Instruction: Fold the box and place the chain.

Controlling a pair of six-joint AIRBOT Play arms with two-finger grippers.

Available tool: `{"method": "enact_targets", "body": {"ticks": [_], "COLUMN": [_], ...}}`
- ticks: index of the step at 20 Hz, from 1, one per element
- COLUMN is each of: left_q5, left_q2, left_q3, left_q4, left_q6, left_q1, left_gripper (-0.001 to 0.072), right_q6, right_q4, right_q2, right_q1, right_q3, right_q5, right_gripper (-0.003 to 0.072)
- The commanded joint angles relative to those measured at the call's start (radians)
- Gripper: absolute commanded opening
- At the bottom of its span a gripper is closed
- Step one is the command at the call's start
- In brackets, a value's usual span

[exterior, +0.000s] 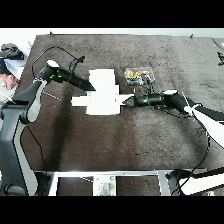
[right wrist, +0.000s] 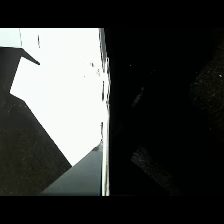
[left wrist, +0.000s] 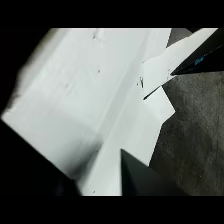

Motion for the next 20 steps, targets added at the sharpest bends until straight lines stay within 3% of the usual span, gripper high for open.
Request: {"method": "enact_targets", "body": {"ticks": [1,3,4,5,6,7,8,15,20], "left_q5": [-0.019,-0.02,-0.02,-0.02,-0.021,-0.021,-0.021,-0.054,-0.024], "left_q2": [-0.007,-0.007,-0.007,-0.007,-0.007,-0.006,-0.006,-0.006,-0.006], "left_q3": [0.001,0.001,0.001,0.001,0.001,0.001,0.001,0.001,0.0], "left_q4": [-0.013,-0.013,-0.013,-0.013,-0.013,-0.013,-0.014,-0.03,-0.061], "left_q6": [0.004,0.011,0.012,0.019,0.029,0.05,0.073,0.442,0.662], "left_q1": [0.0,0.0,0.0,0.0,0.0,0.0,0.0,0.0,-0.001], "left_gripper": [0.0171,0.0042,0.0041,0.0012,0.0012,0.0012,0.0011,0.0011,0.0006], "right_q6": [0.0,0.001,0.001,0.001,0.0,-0.005,-0.015,-0.013,-0.014], "right_q4": [-0.003,-0.014,-0.015,-0.015,-0.015,-0.015,-0.016,0.001,0.008], "right_q2": [0.0,0.0,0.0,0.0,0.0,0.001,0.006,0.105,0.12], "right_q1": [0.001,0.001,0.0,0.0,0.0,-0.003,-0.011,-0.171,-0.181], "right_q3": [0.001,0.001,0.001,0.001,0.001,0.001,0.001,0.001,0.001], "right_q5": [0.0,0.0,0.0,0.0,0.0,0.001,0.002,0.043,0.042], "right_gripper": [-0.0009,-0.0009,-0.0007,0.0093,0.0311,0.0317,0.0266,0.0286,0.0285]}}
